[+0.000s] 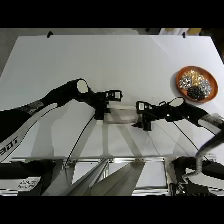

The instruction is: Fold the box and place the chain.

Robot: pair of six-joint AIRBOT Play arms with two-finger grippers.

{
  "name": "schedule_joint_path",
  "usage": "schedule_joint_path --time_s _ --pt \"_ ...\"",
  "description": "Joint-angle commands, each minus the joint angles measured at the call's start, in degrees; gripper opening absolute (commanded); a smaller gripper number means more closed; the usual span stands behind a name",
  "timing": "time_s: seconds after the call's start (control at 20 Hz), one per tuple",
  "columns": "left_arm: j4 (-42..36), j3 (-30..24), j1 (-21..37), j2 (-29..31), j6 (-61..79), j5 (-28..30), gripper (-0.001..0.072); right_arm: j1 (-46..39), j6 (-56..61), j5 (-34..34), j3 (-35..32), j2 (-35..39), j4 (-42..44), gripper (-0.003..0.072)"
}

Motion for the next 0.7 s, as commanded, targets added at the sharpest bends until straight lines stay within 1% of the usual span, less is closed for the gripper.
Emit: schedule_joint_path --time_s 0.0,0.65 --pt "0.02 0.00 0.02 0.02 0.02 -0.02 0.0015 -0.04 0.04 -0.66 0.00 -0.04 0.04 0.0398" --pt "0.02 0.00 0.02 0.02 0.02 0.00 0.0015 -0.02 0.04 -0.20 0.00 -0.04 0.07 0.0399"
